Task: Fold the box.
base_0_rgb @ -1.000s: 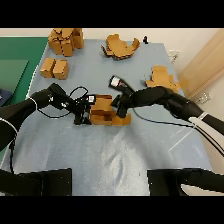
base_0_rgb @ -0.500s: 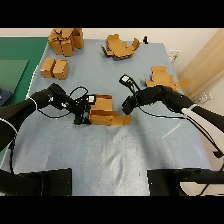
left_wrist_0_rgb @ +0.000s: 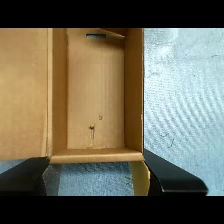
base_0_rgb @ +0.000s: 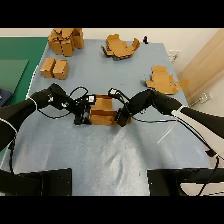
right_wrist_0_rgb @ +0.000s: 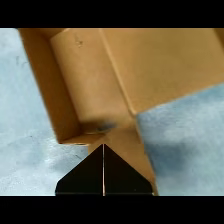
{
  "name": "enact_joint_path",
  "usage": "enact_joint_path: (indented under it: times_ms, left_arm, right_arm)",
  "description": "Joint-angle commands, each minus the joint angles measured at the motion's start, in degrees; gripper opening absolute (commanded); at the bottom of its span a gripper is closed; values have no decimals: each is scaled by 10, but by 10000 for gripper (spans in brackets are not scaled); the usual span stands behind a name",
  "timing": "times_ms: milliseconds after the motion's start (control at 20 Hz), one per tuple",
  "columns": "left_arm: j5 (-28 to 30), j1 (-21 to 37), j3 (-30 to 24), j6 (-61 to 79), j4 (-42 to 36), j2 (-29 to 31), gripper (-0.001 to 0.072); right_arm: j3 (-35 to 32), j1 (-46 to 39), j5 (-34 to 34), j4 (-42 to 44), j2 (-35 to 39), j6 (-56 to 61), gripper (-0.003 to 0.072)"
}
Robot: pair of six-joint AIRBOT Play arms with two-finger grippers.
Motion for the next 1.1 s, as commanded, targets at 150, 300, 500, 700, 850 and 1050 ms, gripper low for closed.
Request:
enact_joint_path:
  times_ms: [150, 300, 500, 700, 850, 1050]
  left_arm:
    - [2, 0, 1, 0, 0, 0, 97]
    - [2, 0, 1, 0, 0, 0, 97]
    - [2, 0, 1, 0, 0, 0, 97]
    - [2, 0, 1, 0, 0, 0, 97]
    - [2, 0, 1, 0, 0, 0, 97]
    - [1, 0, 1, 0, 0, 0, 97]
  right_arm:
    - [0, 0, 5, -28, 3, 49, 1]
    - [0, -30, 31, -48, 3, 82, 1]
    - [2, -50, 126, -27, -10, 78, -1]
    - [35, -38, 51, 29, -59, 45, 0]
    - [36, -14, -22, 30, -68, 46, 1]
    - [37, -7, -26, 30, -67, 51, 0]
